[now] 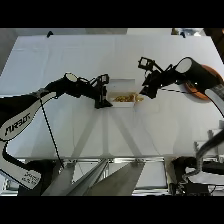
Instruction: Fold the box and place the chain.
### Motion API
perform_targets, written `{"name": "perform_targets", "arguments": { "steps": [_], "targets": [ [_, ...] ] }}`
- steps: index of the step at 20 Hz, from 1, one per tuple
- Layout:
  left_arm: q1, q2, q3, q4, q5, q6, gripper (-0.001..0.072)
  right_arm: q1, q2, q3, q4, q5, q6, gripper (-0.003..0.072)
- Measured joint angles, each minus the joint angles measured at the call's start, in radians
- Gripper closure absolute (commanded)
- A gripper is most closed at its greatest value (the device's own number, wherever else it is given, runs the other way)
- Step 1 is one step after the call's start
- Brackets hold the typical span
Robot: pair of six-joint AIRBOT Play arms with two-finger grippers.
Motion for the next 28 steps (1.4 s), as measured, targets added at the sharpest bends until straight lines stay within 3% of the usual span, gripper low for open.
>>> {"name": "perform_targets", "arguments": {
  "steps": [8,9,11,13,16,28],
  "targets": [
    [0.000,0.000,0.000,0.000,0.000,0.000,0.0451,0.042,-0.130,-0.015,0.018,-0.031,-0.182,0.0193],
    [0.000,0.000,0.000,0.000,0.000,0.000,0.0451,0.047,-0.137,-0.015,0.018,-0.043,-0.190,0.0239],
    [0.000,0.000,0.000,0.000,0.000,0.000,0.0451,0.053,-0.146,-0.015,0.017,-0.064,-0.203,0.0436],
    [0.000,0.000,0.000,0.000,0.000,0.000,0.0451,0.057,-0.150,-0.015,0.011,-0.075,-0.206,0.0464],
    [0.000,0.000,0.000,0.000,0.000,0.000,0.0451,0.059,-0.152,-0.015,-0.005,-0.080,-0.182,0.0676],
    [0.000,0.000,0.000,0.000,0.000,0.000,0.0451,0.060,-0.097,-0.016,-0.063,-0.024,0.058,0.0676]
  ]
}}
